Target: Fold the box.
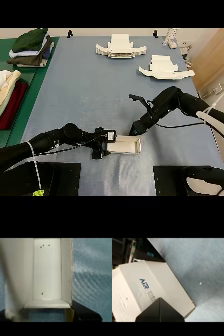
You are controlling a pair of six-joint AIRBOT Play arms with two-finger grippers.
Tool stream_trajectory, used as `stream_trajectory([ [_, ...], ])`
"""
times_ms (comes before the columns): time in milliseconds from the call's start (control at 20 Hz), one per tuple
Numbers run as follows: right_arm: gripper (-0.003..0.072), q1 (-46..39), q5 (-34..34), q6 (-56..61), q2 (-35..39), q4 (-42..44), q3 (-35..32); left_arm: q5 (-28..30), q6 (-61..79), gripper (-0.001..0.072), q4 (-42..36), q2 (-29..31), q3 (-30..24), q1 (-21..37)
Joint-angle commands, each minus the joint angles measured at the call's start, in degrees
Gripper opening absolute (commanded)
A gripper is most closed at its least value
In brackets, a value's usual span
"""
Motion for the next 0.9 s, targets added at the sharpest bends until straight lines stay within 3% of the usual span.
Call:
stream_trajectory([
  [0, 0.0003, 5.79, 12.22, -3.93, 8.72, -2.21, -5.57, 0.07, 0.00, 0.0409, -0.02, 0.00, 0.02, 0.04],
  [200, 0.0004, 14.16, 26.21, -5.99, 19.23, -2.47, -13.73, 0.07, 0.00, 0.0409, -0.02, 0.00, 0.02, 0.04],
  [400, 0.0004, 22.82, 40.00, -6.36, 27.41, -8.74, -19.02, 0.07, 0.00, 0.0409, -0.02, 0.00, 0.02, 0.04],
  [600, 0.0028, 28.11, 43.39, -6.34, 29.14, -15.58, -20.24, 0.07, 0.00, 0.0409, -0.02, 0.00, 0.02, 0.04],
  [700, 0.0116, 28.81, 43.39, -8.02, 29.20, -16.13, -20.22, 0.07, 0.00, 0.0409, -0.02, 0.00, 0.02, 0.04],
  [800, 0.0251, 28.94, 43.32, -10.82, 29.20, -16.09, -20.15, 0.07, 0.00, 0.0409, -0.02, 0.00, 0.02, 0.04],
  [850, 0.0257, 28.94, 43.10, -12.39, 29.20, -16.06, -20.15, 0.07, 0.00, 0.0409, -0.02, 0.00, 0.02, 0.04],
])
